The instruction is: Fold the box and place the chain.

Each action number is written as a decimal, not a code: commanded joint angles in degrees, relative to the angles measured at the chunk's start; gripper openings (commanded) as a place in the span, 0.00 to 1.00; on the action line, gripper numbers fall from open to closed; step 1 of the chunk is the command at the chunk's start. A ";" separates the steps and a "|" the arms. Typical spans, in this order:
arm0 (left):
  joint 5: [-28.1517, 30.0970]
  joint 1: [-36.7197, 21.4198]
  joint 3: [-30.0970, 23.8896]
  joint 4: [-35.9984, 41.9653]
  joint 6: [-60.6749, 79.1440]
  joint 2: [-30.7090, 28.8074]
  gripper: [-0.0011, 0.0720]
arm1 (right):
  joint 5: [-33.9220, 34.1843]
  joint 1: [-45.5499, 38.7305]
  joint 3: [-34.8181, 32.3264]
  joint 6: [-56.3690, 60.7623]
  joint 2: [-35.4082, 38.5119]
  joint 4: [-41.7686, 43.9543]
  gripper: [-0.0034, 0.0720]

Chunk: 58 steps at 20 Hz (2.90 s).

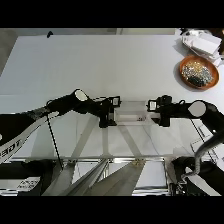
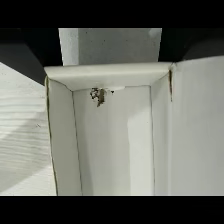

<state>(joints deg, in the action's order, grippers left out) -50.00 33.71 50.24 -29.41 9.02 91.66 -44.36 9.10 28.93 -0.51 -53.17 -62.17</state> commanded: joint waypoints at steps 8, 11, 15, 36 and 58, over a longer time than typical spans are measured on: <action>3.17 -0.04 0.02 -11.19 -4.96 -2.05 0.20 | -2.03 -0.28 0.04 0.50 7.48 12.70 0.96; 3.52 -0.04 0.02 -11.41 -4.98 -1.16 0.20 | -2.75 -0.28 0.04 0.52 7.48 13.79 0.96; 3.85 -0.04 0.02 -11.41 -4.98 -1.05 0.20 | -4.76 -0.28 0.04 0.50 7.45 14.88 0.96; 4.33 -0.04 0.02 -11.39 -4.98 -0.76 0.20 | 22.99 8.39 0.02 0.81 -11.98 46.14 0.06; 4.33 -0.04 0.02 -11.39 -4.98 -0.76 0.20 | -1.36 8.39 1.25 21.68 -1.60 11.85 0.06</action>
<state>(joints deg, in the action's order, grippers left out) -45.58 33.71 50.30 -40.82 4.03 90.87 -37.93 17.45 30.09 17.58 -57.36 -40.05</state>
